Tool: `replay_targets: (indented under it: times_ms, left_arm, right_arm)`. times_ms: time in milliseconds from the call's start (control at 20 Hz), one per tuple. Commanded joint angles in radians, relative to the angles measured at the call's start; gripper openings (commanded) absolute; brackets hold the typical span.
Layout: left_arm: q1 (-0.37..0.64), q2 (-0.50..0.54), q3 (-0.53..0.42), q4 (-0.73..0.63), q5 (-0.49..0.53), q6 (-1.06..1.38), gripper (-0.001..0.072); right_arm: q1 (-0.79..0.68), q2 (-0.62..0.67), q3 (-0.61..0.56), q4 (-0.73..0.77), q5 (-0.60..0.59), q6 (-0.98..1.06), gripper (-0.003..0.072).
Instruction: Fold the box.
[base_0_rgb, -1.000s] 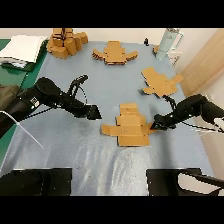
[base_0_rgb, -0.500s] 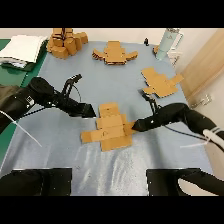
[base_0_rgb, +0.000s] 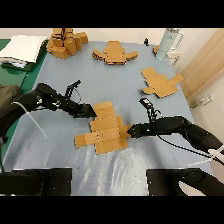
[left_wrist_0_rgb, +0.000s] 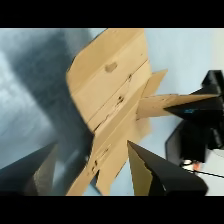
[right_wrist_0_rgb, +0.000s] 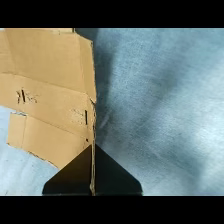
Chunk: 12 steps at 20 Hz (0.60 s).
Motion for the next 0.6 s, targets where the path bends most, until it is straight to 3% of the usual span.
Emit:
replay_targets:
  times_ms: [0, 150, 350, 450, 550]
  left_arm:
    - [0.005, -0.175, 0.081, -0.214, -0.14, 0.17, 0.0521]
    - [-0.002, -0.277, 0.18, -0.233, -0.308, 0.185, 0.0522]
    - [-0.006, -0.294, 0.192, -0.198, -0.288, 0.188, 0.052]
    - [-0.013, -0.294, 0.192, -0.183, -0.276, 0.205, 0.0302]
    - [-0.024, -0.294, 0.192, -0.18, -0.278, 0.216, 0.0293]
  right_arm:
    - [0.011, 0.008, -0.006, 0.0, 0.016, 0.006, 0.0003]
    - [0.011, 0.008, -0.006, -0.007, 0.016, 0.006, 0.0003]
    - [0.011, 0.008, -0.006, -0.01, 0.016, 0.006, 0.0003]
    - [0.011, 0.008, -0.006, -0.015, 0.016, 0.005, 0.0004]
    - [0.011, 0.008, -0.006, -0.015, 0.016, 0.005, 0.0003]
